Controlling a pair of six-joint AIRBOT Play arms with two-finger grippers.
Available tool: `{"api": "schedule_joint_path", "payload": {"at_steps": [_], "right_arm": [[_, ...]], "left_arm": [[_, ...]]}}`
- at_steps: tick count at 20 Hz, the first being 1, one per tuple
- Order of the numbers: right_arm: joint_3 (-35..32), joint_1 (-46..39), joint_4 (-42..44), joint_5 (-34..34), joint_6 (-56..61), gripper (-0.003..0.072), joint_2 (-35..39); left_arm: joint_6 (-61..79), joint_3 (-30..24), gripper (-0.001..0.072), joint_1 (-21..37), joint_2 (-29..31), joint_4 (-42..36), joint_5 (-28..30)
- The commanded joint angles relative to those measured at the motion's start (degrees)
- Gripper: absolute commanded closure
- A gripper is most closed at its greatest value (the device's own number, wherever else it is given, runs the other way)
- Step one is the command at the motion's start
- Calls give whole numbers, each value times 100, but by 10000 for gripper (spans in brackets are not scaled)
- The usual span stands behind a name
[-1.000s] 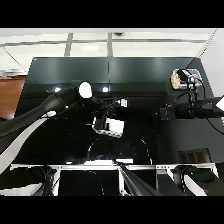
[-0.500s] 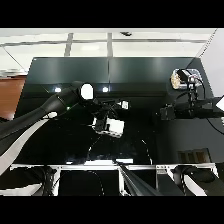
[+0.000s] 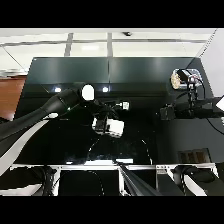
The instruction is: Fold the box and place the chain.
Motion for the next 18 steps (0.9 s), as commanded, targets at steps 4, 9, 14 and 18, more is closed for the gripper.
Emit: {"api": "schedule_joint_path", "payload": {"at_steps": [4, 9, 14, 18], "right_arm": [[-2, -2, 2, 2, 2, 671, 4], [-2, -2, 2, 2, 0, 671, 4], [-2, -2, 2, 2, 2, 671, 4], [-2, -2, 2, 0, 2, 671, 4]], "left_arm": [[-26, -42, 1, -103, -13, 136, 22], [-24, -42, 1, -103, -13, 190, 17], [-22, -85, 2, -111, -22, 232, 98], [-24, -398, 4, -197, -116, 518, 758]]}}
